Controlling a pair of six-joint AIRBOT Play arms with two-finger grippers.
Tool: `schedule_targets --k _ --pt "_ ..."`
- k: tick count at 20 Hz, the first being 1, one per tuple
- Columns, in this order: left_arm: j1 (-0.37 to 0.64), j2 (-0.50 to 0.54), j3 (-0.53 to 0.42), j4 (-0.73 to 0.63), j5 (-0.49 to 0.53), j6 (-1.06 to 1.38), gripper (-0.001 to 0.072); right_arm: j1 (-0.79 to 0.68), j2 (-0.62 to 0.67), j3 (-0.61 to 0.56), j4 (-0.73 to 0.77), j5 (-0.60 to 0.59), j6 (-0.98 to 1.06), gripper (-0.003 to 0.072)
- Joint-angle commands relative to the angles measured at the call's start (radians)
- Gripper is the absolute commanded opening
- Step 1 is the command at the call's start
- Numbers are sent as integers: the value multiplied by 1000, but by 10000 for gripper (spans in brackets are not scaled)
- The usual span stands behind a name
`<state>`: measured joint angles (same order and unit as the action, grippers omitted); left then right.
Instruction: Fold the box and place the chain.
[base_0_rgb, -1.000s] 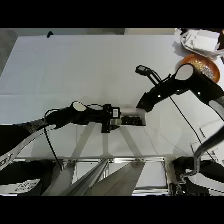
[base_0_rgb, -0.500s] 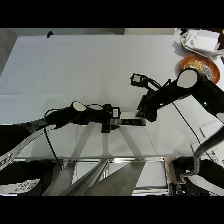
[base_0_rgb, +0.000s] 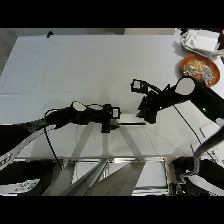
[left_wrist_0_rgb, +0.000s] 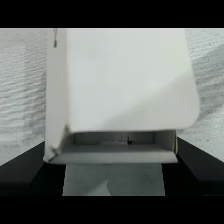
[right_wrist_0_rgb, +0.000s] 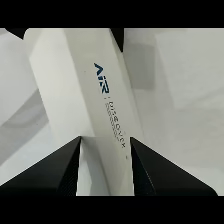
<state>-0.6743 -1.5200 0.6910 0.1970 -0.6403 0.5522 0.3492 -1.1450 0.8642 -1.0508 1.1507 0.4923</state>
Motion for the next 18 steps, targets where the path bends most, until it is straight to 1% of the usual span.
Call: schedule_targets --k 1,4,9,11,13,15,18 --pt "0 1 0 1 0 1 88 1 1 -31 -18 -19 -4 338" --pt "0 1 0 1 0 1 88 1 1 -62 -26 -19 -4 336" --pt "0 1 0 1 0 1 88 1 2 -63 -22 -25 -3 331" --pt "0 1 0 1 0 1 88 1 2 -63 -17 -39 -3 288" --pt "0 1 0 1 0 1 88 1 2 -63 -16 -42 -3 283" --pt "0 1 0 1 0 1 88 1 4 -63 -16 -42 -3 234" --pt "0 1 0 1 0 1 88 1 11 -63 -18 -45 -3 223"
